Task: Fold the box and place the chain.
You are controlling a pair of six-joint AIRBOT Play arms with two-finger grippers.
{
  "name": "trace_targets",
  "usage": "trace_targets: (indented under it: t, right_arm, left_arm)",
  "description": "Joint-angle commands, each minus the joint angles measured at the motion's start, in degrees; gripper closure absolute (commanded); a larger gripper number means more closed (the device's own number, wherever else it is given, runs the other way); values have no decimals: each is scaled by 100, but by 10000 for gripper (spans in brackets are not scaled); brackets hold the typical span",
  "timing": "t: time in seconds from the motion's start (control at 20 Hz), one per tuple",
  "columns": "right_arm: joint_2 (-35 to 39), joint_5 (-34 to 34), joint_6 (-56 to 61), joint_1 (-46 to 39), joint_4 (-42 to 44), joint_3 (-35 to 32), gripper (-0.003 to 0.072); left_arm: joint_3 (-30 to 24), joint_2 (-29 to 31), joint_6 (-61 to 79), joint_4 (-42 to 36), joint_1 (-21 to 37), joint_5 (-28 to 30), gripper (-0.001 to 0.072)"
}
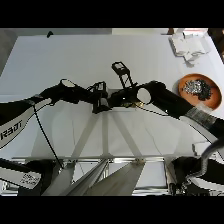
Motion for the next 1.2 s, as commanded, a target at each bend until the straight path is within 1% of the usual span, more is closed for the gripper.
trace_targets:
  t: [0.0, 0.05, 0.15, 0.2, 0.3, 0.35, 0.45, 0.6, 0.65, 0.7, 0.75, 0.8, 0.85, 0.95, 1.05, 1.15]
  right_arm:
    - [-142, -63, -74, 7, 140, 7, 451]
    - [-127, -52, -74, -17, 140, 7, 403]
    - [-22, 120, -76, -107, 203, 9, 402]
    - [118, 339, -232, -168, 313, 9, 402]
    - [540, 855, -1001, -354, 599, 9, 399]
    - [815, 1110, -1381, -546, 745, 7, 395]
    - [1320, 1567, -2046, -1078, 774, 4, 395]
    - [1672, 2223, -3355, -2114, 778, 2, 392]
    - [1657, 2415, -3858, -2461, 776, -7, 391]
    - [1628, 2461, -4334, -2743, 780, -66, 387]
    - [1585, 2385, -4948, -2997, 769, -168, 316]
    - [1513, 2267, -5484, -3180, 780, -275, 228]
    - [1379, 2232, -6043, -3305, 785, -345, 222]
    - [984, 2367, -6979, -3366, 761, -365, 222]
    - [527, 2428, -7698, -3366, 883, -365, 220]
    - [90, 2352, -8306, -3353, 1067, -365, 211]
  left_arm:
    - [2, 2, 0, 0, 4, 2, 355]
    - [2, 2, 0, 0, 4, 2, 355]
    - [2, 2, 0, 0, 4, 2, 355]
    - [2, 2, 2, 0, 4, 2, 355]
    - [2, 2, 0, 0, 4, 2, 355]
    - [2, 0, 0, 0, 4, 2, 355]
    - [2, 2, 0, 0, 4, 0, 355]
    - [2, 0, 0, 0, 4, 2, 355]
    - [2, 2, 0, 0, 4, 0, 355]
    - [2, 0, 0, 0, 4, 2, 355]
    - [2, 0, 0, 0, 4, 2, 355]
    - [2, 2, 0, 2, 4, 2, 355]
    - [2, 2, 0, 2, 4, 2, 355]
    - [2, 2, 0, 0, 4, 2, 355]
    - [2, 2, 0, 0, 4, 2, 355]
    - [2, 2, 0, 0, 4, 2, 355]
